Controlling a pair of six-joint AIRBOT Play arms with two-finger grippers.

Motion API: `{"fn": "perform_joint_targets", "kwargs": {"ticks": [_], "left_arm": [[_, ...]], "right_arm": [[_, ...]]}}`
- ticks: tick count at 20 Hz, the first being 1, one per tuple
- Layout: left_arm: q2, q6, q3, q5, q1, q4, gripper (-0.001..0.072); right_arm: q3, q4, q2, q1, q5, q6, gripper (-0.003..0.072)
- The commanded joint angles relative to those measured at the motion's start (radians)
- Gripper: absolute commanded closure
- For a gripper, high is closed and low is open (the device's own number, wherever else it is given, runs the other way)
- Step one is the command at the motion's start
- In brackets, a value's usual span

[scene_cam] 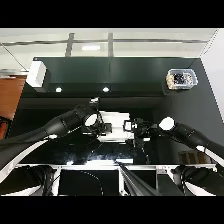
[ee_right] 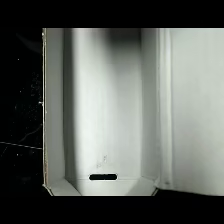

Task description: Fold the box and place the chain.

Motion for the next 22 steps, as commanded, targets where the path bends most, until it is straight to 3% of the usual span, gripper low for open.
{"fn": "perform_joint_targets", "kwargs": {"ticks": [1,3,6,8,12,16,22], "left_arm": [[-0.01,0.002,0.004,-0.014,0.0,0.015,0.0503],[-0.013,0.006,0.004,-0.011,0.0,0.014,0.0687],[-0.013,0.03,0.005,-0.01,0.0,0.014,0.0682],[-0.012,0.041,0.007,-0.014,0.002,0.016,0.0682],[-0.009,0.063,0.014,-0.027,0.002,0.032,0.0683],[-0.01,0.064,0.014,-0.041,0.001,0.067,0.0683],[-0.018,0.073,0.014,-0.048,0.001,0.071,0.0682]], "right_arm": [[0.0,0.0,0.0,0.0,0.001,-0.001,0.0238],[0.0,0.0,0.0,0.0,0.001,-0.001,0.0238],[0.0,0.0,0.0,0.0,0.002,0.023,0.0235],[0.0,0.0,0.002,0.0,0.003,0.061,0.0014],[0.0,-0.086,0.072,-0.001,0.027,0.162,0.0013],[0.0,-0.28,0.154,-0.005,0.139,0.224,0.0014],[0.0,-0.22,0.139,0.017,0.035,0.216,0.0014]]}}
